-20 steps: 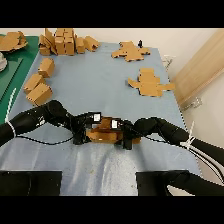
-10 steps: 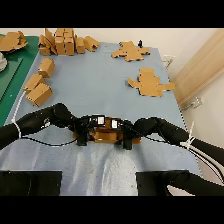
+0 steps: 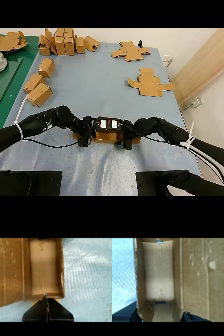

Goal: Fold the box.

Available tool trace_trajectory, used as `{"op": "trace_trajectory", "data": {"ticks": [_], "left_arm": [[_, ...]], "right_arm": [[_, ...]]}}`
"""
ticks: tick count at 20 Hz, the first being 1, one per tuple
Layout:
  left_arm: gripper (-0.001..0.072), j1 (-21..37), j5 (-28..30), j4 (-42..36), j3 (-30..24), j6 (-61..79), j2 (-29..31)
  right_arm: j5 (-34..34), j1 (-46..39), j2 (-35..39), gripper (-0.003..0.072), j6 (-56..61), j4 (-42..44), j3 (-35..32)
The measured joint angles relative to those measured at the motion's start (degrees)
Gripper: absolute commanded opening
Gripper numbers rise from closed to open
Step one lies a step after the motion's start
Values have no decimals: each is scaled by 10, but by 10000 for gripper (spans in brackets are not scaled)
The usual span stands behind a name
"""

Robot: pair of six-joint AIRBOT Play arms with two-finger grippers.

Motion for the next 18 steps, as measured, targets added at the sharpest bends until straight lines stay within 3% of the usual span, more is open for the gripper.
{"op": "trace_trajectory", "data": {"ticks": [17,18], "left_arm": [[17,-15,23,-8,0,0,0],[131,-15,23,-9,0,0,0]], "right_arm": [[0,0,0,540,0,0,0],[0,0,0,540,0,0,0]]}}
